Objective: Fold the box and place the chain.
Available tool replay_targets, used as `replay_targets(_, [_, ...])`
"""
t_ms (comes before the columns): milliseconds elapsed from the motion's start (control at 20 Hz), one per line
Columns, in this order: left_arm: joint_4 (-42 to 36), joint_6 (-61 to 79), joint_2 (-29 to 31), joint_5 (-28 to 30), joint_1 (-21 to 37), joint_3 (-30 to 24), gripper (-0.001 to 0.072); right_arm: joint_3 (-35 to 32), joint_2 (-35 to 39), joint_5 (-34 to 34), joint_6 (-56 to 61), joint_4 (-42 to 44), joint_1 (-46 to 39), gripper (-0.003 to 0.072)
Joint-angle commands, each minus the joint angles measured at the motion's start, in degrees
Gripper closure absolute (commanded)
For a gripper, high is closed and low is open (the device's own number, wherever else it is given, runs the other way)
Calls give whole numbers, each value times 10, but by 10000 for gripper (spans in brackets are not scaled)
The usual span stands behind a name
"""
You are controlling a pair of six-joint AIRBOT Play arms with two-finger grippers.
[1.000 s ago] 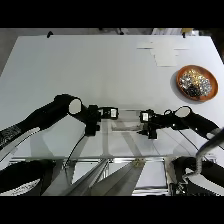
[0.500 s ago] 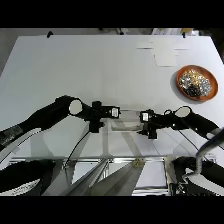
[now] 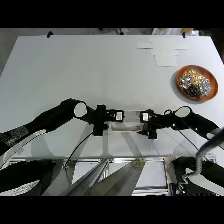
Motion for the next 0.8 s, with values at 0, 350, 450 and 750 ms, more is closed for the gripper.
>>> replay_targets(0, [-18, 0, -6, -4, -4, 0, 460, 0, 0, 0, 0, 0, 0, 345])
replay_targets(350, [-28, 0, -7, 4, -9, 0, 681, 0, 0, 0, 0, 0, 0, 345])
replay_targets(450, [-39, 0, -7, 7, -10, 0, 681, 0, 0, 0, 0, 0, 0, 345])
replay_targets(750, [-72, 0, -9, 38, -23, 0, 679, 0, 0, 0, 0, 0, 0, 345])
